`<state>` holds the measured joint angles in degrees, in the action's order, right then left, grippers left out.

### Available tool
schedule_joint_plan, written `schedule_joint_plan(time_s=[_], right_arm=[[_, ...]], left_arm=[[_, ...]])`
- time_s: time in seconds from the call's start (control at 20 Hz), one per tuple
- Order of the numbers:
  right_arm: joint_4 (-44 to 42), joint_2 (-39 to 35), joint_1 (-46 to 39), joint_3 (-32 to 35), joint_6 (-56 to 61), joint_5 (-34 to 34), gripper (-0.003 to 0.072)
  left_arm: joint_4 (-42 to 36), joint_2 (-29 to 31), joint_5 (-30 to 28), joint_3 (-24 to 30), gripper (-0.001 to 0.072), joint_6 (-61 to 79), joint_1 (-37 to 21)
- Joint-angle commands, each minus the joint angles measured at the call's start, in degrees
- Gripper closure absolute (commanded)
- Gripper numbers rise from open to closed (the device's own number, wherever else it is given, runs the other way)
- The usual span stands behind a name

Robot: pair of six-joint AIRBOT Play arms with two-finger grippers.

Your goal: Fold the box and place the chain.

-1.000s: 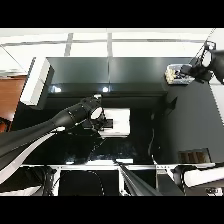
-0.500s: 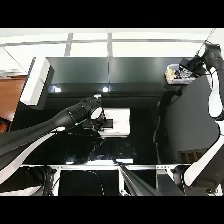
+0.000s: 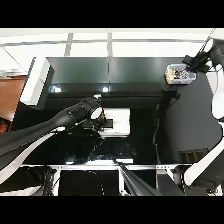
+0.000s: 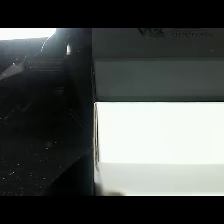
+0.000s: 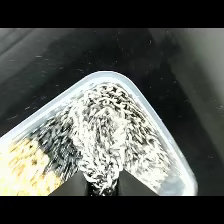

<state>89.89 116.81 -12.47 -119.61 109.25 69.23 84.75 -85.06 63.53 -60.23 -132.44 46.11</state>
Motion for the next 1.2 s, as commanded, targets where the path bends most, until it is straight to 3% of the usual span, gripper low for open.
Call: schedule_joint_plan(time_s=[0.0,0.3,0.55,0.85,1.0,1.15], right_arm=[[-0.5,-8.15,0.2,-0.09,-8.79,3.23,0.0673],[-8.79,-27.54,-0.02,3.8,-17.94,6.73,0.0673],[-25.7,-42.77,0.07,8.66,-24.28,7.23,0.0673],[-26.45,-59.06,7.17,14.71,-27.28,7.93,0.0673],[-26.49,-63.95,13.88,18.23,-28.52,13.18,0.0673],[-29.94,-64.04,18.6,19.43,-28.22,19.37,0.0673]], left_arm=[[0.04,0.0,0.0,-0.04,0.0682,0.02,-0.04],[0.02,0.0,-0.17,-0.04,0.0682,0.02,-0.04],[0.04,0.0,-0.33,-0.04,0.0682,0.02,-0.07],[0.04,0.0,-0.28,-0.04,0.0682,0.02,-0.07],[0.07,0.0,-0.28,-0.04,0.0682,0.02,-0.07],[0.07,0.0,-0.31,-0.04,0.0682,0.02,-0.07]])
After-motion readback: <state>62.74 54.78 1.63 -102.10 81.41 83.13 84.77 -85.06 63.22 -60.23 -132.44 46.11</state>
